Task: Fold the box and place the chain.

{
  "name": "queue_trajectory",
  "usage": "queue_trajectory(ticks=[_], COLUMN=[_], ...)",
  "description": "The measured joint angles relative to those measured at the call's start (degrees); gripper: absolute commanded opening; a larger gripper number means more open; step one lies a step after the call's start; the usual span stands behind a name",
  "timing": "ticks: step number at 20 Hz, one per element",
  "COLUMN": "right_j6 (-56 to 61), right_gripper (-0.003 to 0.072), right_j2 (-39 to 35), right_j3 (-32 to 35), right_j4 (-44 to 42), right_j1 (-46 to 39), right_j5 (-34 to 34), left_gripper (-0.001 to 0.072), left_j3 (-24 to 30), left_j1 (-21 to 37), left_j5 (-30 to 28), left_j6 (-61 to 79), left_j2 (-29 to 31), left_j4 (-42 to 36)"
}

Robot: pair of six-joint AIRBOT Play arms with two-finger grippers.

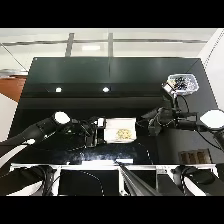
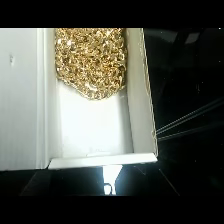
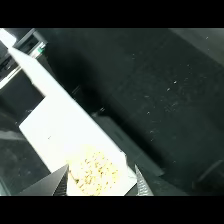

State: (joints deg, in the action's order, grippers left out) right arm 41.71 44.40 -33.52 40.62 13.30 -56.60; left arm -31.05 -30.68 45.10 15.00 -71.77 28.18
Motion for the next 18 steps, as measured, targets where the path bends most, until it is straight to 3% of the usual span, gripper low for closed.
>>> queue_trajectory(ticks=[1,5,10,18], right_j6=[0.5,3.0,2.2,-11.5], right_gripper=[0.0720,0.0720,0.0713,0.0713], right_j2=[0.0,1.8,11.2,16.4], right_j3=[-1.0,-6.6,-10.4,-11.6], right_j4=[0.3,5.1,7.0,7.0], right_j1=[0.0,0.0,2.3,8.2], right_j5=[1.5,7.3,9.0,-1.5], left_gripper=[0.0593,0.0593,0.0593,0.0593], left_j3=[0.0,0.0,0.0,0.0], left_j1=[0.0,-0.1,-0.1,-0.1], left_j5=[-0.1,-0.5,-0.6,-0.6], left_j6=[0.0,-0.2,-0.3,-0.3], left_j2=[0.0,0.0,0.0,0.0], left_j4=[0.1,0.1,0.3,0.3])
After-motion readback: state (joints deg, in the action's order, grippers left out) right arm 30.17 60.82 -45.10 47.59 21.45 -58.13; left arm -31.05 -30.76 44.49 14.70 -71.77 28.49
